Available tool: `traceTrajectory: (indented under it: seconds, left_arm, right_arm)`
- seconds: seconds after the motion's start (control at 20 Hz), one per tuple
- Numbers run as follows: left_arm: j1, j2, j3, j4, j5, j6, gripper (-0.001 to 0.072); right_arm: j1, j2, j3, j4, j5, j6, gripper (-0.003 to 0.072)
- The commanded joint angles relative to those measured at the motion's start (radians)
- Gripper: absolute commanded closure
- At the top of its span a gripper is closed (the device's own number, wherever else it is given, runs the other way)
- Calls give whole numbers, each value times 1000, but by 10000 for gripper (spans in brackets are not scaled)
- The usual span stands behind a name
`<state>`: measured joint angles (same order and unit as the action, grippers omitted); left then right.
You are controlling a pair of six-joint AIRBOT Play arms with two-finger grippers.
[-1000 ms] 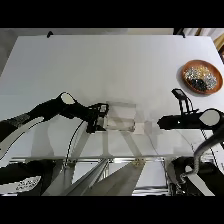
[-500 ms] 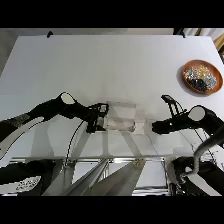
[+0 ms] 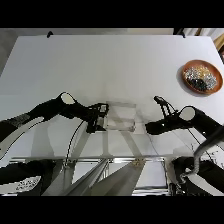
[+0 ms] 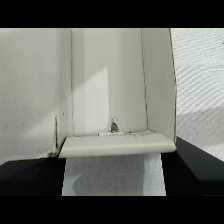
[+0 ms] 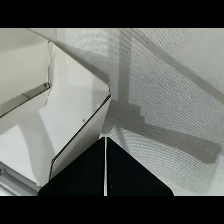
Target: Fold the box and place the chain.
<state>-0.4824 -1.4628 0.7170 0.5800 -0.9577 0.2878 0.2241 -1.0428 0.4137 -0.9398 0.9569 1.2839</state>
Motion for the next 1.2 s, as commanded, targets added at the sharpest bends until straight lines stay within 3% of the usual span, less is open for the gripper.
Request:
traceTrajectory:
  seconds: [0.0, 0.15, 0.25, 0.6, 0.7, 1.15]
  left_arm:
    - [0, 0, 0, 0, 0, 0, 497]
    - [0, 0, 0, 0, 0, 0, 497]
    - [1, 0, 0, 0, 0, 0, 497]
    - [0, 0, 0, 0, 0, 0, 497]
    - [0, 0, 0, 0, 0, 0, 497]
    - [0, 0, 0, 0, 0, 0, 497]
  right_arm:
    - [6, -5, 0, 31, -51, -2, 672]
    - [25, -3, 0, 60, -57, -10, 663]
    - [56, 10, 0, 82, -72, -9, 564]
    - [101, 75, 12, 128, -108, -10, 557]
    - [101, 77, 27, 129, -97, -9, 498]
    - [101, 87, 72, 125, -23, -8, 483]
